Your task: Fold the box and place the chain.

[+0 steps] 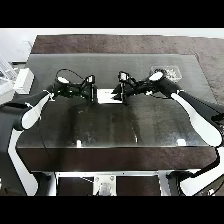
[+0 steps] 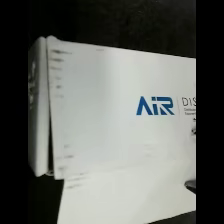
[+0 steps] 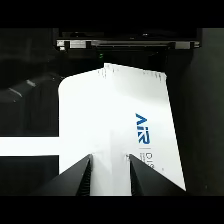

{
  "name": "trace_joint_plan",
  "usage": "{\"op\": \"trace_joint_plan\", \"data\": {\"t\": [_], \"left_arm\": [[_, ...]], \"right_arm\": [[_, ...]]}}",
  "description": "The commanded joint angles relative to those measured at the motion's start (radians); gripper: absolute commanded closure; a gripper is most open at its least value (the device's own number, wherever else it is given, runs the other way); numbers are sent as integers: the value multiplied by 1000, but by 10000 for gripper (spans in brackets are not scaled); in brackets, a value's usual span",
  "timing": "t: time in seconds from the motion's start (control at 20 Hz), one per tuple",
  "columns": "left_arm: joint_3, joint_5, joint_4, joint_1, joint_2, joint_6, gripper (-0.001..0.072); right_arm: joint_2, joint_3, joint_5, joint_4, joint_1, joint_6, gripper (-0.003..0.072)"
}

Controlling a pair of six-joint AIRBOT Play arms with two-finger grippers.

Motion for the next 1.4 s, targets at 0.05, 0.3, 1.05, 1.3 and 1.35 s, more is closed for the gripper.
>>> {"op": "trace_joint_plan", "data": {"t": [0.05, 0.3, 1.05, 1.3, 1.35], "left_arm": [[0, 0, 0, 1, 0, 1, 262], [0, 0, 0, 1, 0, 0, 261], [0, 0, 0, 1, 0, 0, 262], [0, 0, 0, 1, 0, 0, 262], [0, 0, 0, 1, 0, 0, 262]], "right_arm": [[1, -3, -27, 11, 2, -26, 399], [2, -3, -41, 11, 2, -37, 399], [74, -120, -120, 89, 2, -149, 360], [72, -120, -79, 86, 2, -149, 367], [72, -120, -69, 85, 1, -149, 377]]}}
